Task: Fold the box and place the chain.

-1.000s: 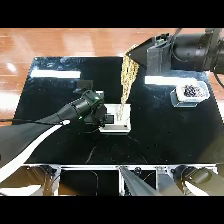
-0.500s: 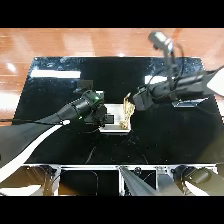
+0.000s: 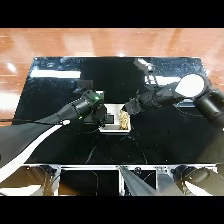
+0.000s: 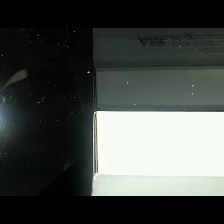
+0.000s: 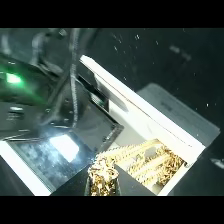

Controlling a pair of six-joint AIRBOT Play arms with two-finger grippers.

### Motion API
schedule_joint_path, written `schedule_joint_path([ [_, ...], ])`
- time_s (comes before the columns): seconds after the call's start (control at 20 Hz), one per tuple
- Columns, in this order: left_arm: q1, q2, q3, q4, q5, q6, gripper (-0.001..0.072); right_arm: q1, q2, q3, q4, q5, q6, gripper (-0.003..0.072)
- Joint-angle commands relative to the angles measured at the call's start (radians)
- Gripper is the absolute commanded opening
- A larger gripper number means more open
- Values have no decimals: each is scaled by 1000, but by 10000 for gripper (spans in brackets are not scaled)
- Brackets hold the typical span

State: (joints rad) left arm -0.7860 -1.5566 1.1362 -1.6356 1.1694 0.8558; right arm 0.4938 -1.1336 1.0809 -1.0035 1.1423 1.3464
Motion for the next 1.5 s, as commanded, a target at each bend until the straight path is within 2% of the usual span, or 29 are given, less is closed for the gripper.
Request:
schedule_joint_path([
  [0.0, 0, 0, 0, 0, 1, 0, 21, 1, -51, -11, 5, 7, -2, 38],
  [0.35, 0, 0, 0, 0, -1, 0, 21, 1, -71, -95, 5, -12, -1, 39],
  [0.8, 0, 0, 0, 0, -1, 0, 22, 88, -164, -116, 13, -220, 19, 39],
  [0.9, 0, 0, 0, 0, 1, 0, 21, 87, -164, -116, 7, -220, 28, 42],
  [0.95, 0, 0, 0, 0, 1, 0, 21, 87, -164, -116, 4, -211, 34, 214],
  [1.0, 0, 0, 0, 0, 1, 0, 21, 86, -164, -116, 5, -200, 34, 510],
  [1.05, 0, 0, 0, 0, 1, 0, 21, 85, -163, -116, 4, -189, 34, 543],
  [1.3, 0, 0, 0, 0, 1, 0, 22, 57, -145, -116, 3, -143, 34, 543],
  [1.45, 0, 0, 0, 0, 0, 0, 21, -8, -78, -116, -27, -53, 33, 542],
])
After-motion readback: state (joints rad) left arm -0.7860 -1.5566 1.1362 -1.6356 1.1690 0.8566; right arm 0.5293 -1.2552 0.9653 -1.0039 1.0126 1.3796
